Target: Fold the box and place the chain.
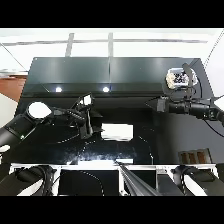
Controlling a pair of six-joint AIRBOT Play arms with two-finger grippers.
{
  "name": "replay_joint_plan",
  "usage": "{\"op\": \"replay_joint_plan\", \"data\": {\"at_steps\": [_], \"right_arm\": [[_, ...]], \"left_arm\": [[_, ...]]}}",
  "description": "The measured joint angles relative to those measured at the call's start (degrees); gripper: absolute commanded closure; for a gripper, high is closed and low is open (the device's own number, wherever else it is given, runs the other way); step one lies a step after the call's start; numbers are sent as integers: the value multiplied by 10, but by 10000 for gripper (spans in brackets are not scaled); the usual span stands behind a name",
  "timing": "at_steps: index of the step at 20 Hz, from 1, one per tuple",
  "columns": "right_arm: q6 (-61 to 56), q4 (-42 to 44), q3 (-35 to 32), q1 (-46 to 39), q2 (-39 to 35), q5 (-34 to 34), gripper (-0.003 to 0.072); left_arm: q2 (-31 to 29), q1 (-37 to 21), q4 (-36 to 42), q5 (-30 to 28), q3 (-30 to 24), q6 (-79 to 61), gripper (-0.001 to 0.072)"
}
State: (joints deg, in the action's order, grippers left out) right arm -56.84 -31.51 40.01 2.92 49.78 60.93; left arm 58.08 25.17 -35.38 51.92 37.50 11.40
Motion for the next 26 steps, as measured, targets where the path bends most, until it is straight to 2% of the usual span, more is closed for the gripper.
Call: {"op": "replay_joint_plan", "data": {"at_steps": [6, 14, 21, 26], "right_arm": [[3, -1, 0, 0, 0, -1, 654], [5, -2, 0, 0, 0, -1, 654], [5, -5, 0, 0, 0, -9, 654], [5, -5, 0, 0, 0, -11, 654]], "left_arm": [[35, 17, -19, -18, 23, 11, -5], [116, 63, -34, -34, 70, 9, -5], [132, 110, -52, -45, 76, 10, -5], [136, 121, -56, -50, 72, 10, -5]]}}
